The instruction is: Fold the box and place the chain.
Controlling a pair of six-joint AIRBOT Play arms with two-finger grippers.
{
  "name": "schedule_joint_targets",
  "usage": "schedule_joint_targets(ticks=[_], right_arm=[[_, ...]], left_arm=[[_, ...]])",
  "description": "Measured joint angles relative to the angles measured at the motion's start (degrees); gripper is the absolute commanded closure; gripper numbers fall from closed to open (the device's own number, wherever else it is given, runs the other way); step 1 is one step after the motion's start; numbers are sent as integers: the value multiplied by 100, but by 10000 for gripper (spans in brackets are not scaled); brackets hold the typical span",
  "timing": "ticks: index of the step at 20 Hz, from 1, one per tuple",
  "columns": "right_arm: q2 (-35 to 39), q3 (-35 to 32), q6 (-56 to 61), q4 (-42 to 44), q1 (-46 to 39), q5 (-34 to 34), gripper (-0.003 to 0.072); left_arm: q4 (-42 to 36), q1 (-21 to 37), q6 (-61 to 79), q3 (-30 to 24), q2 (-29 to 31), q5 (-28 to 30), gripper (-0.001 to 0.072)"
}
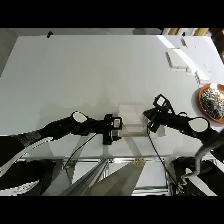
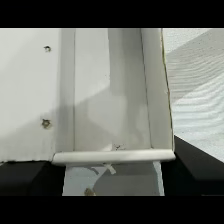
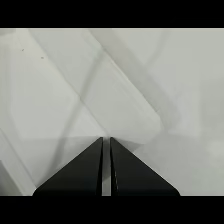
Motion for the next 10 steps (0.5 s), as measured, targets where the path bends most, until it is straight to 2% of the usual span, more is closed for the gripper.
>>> schedule_joint_targets(ticks=[2,4,7,10], right_arm=[[-144,50,249,-264,98,-4,638],[-162,280,581,-756,144,334,668],[-164,970,1141,-1823,179,1438,667],[-164,1596,1178,-2715,42,2594,655]], left_arm=[[0,0,4,0,0,0,437],[4,0,15,0,0,0,437],[9,0,15,2,0,2,437],[9,0,15,2,0,2,437]])
